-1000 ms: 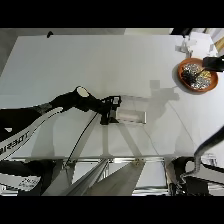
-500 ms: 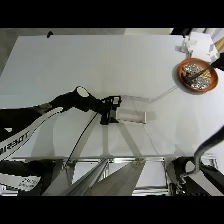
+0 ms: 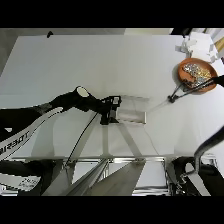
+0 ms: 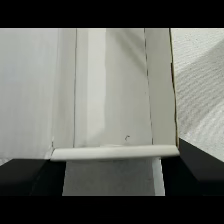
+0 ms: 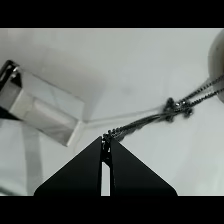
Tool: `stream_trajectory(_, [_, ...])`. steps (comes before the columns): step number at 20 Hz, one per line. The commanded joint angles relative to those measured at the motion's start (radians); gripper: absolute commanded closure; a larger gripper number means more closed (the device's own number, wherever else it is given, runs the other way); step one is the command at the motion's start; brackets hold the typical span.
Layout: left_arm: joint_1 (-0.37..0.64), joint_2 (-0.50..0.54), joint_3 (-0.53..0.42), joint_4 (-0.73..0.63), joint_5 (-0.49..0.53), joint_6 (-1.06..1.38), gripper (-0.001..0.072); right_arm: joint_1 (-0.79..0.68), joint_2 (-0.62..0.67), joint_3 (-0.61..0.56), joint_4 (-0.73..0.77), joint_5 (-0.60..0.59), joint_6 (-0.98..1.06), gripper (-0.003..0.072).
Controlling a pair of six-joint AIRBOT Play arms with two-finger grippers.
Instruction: Fold the box and place the chain.
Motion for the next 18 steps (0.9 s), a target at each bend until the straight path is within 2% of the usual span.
stream_trajectory(1, [0.000, 0.000, 0.000, 0.000, 0.000, 0.000, 0.0504, 0.060, 0.058, -0.002, 0.080, 0.015, 0.006, 0.0673])
stream_trajectory(4, [0.000, 0.000, 0.000, 0.000, 0.000, 0.000, 0.0504, 0.081, 0.071, -0.009, 0.146, -0.031, 0.006, 0.0673])
stream_trajectory(8, [0.000, 0.000, 0.000, 0.000, 0.000, 0.000, 0.0504, 0.085, 0.074, -0.043, 0.210, -0.035, 0.001, 0.0673])
stream_trajectory(10, [0.000, 0.000, 0.000, 0.000, 0.000, 0.000, 0.0504, 0.085, 0.074, -0.122, 0.270, -0.052, -0.024, 0.0673])
stream_trajectory(14, [0.000, 0.000, 0.000, 0.000, 0.000, 0.000, 0.0504, 0.085, 0.073, -0.356, 0.352, -0.212, -0.140, 0.0673])
stream_trajectory(18, [0.000, 0.000, 0.000, 0.000, 0.000, 0.000, 0.0504, 0.122, 0.058, -0.581, 0.498, -0.331, -0.293, 0.0673])
